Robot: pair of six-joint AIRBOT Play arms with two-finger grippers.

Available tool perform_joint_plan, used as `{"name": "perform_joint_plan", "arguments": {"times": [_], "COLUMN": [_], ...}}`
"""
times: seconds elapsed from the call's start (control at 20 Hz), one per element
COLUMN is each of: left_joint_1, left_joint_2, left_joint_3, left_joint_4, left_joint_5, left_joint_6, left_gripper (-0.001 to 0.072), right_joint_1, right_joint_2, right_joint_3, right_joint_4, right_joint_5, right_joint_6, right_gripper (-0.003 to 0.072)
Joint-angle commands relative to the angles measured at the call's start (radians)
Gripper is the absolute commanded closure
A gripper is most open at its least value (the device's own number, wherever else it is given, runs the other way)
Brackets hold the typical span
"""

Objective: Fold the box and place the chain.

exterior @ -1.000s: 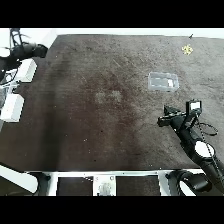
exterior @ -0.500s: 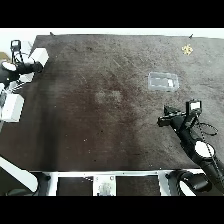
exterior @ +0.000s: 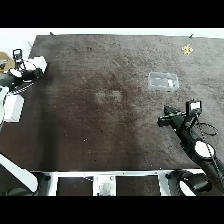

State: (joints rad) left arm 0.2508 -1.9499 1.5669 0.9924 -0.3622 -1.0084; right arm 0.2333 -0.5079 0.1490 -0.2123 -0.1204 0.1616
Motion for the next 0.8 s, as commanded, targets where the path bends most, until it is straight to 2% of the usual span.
{"name": "perform_joint_plan", "arguments": {"times": [0.0, 0.3, 0.35, 0.4, 0.45, 0.6, 0.65, 0.7, 0.75], "left_joint_1": [-0.001, -0.001, -0.001, -0.001, -0.001, -0.001, -0.001, -0.001, -0.001], "left_joint_2": [-0.01, -0.015, -0.015, -0.015, -0.015, -0.015, -0.014, -0.014, -0.013], "left_joint_3": [-0.002, -0.001, -0.002, -0.002, -0.001, -0.001, -0.001, -0.001, 0.003], "left_joint_4": [-0.004, -0.001, -0.001, 0.0, 0.001, 0.02, 0.03, 0.03, 0.035], "left_joint_5": [0.011, -0.013, -0.013, -0.013, -0.014, -0.013, -0.013, -0.013, -0.019], "left_joint_6": [-0.004, -0.004, -0.004, -0.004, -0.004, -0.004, -0.004, -0.004, -0.003], "left_gripper": [0.07, 0.0697, 0.0624, 0.0392, 0.0259, 0.0253, 0.0093, 0.0031, 0.0032], "right_joint_1": [0.0, 0.001, 0.0, 0.0, 0.0, 0.0, 0.0, 0.0, 0.0], "right_joint_2": [0.0, 0.0, 0.0, 0.0, 0.0, 0.0, 0.0, 0.0, 0.0], "right_joint_3": [-0.001, -0.001, -0.001, -0.001, -0.001, 0.0, 0.0, 0.0, -0.001], "right_joint_4": [0.0, 0.0, 0.0, 0.0, 0.001, 0.0, 0.0, 0.0, 0.0], "right_joint_5": [0.0, 0.0, 0.0, 0.0, 0.0, 0.0, 0.0, 0.0, 0.0], "right_joint_6": [0.0, 0.0, 0.0, 0.0, 0.0, 0.0, 0.0, 0.0, 0.0], "right_gripper": [0.0684, 0.0685, 0.0684, 0.0685, 0.0684, 0.0684, 0.0685, 0.0684, 0.0684]}}
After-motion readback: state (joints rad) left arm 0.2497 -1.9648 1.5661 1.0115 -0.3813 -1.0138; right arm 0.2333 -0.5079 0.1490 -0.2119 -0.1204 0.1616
